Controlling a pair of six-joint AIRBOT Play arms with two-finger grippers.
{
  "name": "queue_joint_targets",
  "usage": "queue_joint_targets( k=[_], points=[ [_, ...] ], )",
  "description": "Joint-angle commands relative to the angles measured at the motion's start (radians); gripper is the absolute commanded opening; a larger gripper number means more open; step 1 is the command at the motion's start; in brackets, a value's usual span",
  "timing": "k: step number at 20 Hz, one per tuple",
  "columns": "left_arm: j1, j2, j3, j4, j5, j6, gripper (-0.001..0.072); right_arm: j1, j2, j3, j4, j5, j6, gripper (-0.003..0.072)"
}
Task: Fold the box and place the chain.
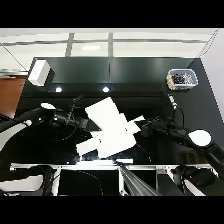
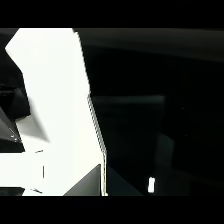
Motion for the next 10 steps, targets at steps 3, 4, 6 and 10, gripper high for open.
queue_joint_targets(
  k=[3,4,6,10],
  points=[
    [-0.010,-0.029,0.084,0.066,-0.036,0.140,0.0272,0.001,0.001,0.000,0.000,0.008,0.003,0.0018],
    [-0.011,-0.036,0.090,0.063,-0.043,0.140,0.0173,0.001,0.001,0.000,0.000,0.008,0.003,0.0018],
    [-0.010,-0.062,0.104,0.060,-0.095,0.162,0.0034,0.000,0.001,0.000,-0.002,0.008,0.002,0.0022],
    [-0.008,-0.080,0.146,0.064,-0.122,0.163,0.0031,-0.111,0.002,0.073,-0.193,0.145,0.059,0.0683]
  ],
)
